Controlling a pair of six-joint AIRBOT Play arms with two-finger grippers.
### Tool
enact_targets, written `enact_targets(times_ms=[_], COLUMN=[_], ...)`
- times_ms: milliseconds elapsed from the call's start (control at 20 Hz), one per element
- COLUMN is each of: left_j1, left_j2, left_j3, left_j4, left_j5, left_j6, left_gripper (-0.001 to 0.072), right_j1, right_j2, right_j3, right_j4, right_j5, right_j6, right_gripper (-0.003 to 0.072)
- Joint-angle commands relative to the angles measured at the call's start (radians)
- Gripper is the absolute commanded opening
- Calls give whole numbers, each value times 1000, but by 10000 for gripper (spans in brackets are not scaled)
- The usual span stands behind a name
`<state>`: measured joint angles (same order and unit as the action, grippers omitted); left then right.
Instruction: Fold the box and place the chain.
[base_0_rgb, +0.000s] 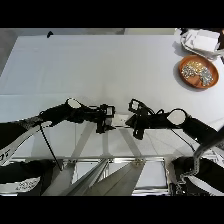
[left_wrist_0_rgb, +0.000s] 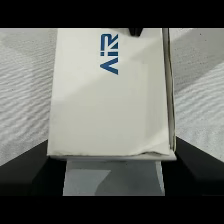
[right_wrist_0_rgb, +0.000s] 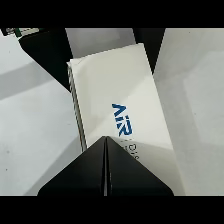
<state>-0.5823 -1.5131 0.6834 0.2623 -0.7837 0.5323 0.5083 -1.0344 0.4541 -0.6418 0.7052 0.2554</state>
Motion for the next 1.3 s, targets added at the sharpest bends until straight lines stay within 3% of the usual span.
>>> enact_targets(times_ms=[0, 600, 700, 800, 1000, 1250], left_j1=[1, 1, 1, 1, 1, 1], left_j2=[1, 1, 1, 1, 1, 1], left_j3=[0, 0, 0, 0, 0, 0], left_j4=[0, 0, 0, 0, 0, 0], left_j5=[1, 1, 1, 1, 1, 1], left_j6=[-1, -1, -1, -1, -1, -1], left_gripper=[251, 251, 251, 251, 251, 251], right_j1=[0, 0, 0, -32, -228, -569], right_j2=[0, 130, 168, 199, 211, 182], right_j3=[-3, 14, 58, 129, 282, 300], right_j4=[-15, 99, 27, -137, -469, -658], right_j5=[6, -95, -117, -105, 144, 539], right_j6=[2, -59, 40, 224, 661, 833], right_gripper=[7, 8, 7, 7, 7, 9])
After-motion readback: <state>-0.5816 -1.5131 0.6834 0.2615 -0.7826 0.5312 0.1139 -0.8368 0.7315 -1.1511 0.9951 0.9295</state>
